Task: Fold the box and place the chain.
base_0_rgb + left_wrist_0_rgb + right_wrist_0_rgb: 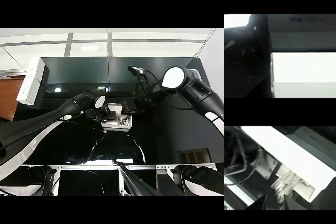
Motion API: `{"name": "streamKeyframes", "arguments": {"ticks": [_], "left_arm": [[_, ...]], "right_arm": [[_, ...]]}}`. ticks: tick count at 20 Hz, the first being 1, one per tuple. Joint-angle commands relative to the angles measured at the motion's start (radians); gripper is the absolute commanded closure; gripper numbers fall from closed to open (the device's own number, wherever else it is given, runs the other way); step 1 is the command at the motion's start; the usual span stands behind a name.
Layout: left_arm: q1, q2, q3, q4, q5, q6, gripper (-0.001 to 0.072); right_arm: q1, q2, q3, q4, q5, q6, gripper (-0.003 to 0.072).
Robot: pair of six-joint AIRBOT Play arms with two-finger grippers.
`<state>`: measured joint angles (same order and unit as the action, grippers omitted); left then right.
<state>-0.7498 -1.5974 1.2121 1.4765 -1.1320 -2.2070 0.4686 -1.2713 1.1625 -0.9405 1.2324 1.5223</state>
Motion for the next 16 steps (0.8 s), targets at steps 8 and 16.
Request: {"name": "streamKeyframes", "arguments": {"ticks": [8,16], "left_arm": [[0.0,0.0,0.001,0.0,-0.003,0.0,0.0682],[-0.001,0.014,0.004,0.0,-0.018,-0.04,0.056]], "right_arm": [[-0.204,0.274,-0.093,-0.285,0.139,0.039,0.0425],[-0.267,0.373,-0.176,-0.289,0.151,0.037,0.0426]]}}
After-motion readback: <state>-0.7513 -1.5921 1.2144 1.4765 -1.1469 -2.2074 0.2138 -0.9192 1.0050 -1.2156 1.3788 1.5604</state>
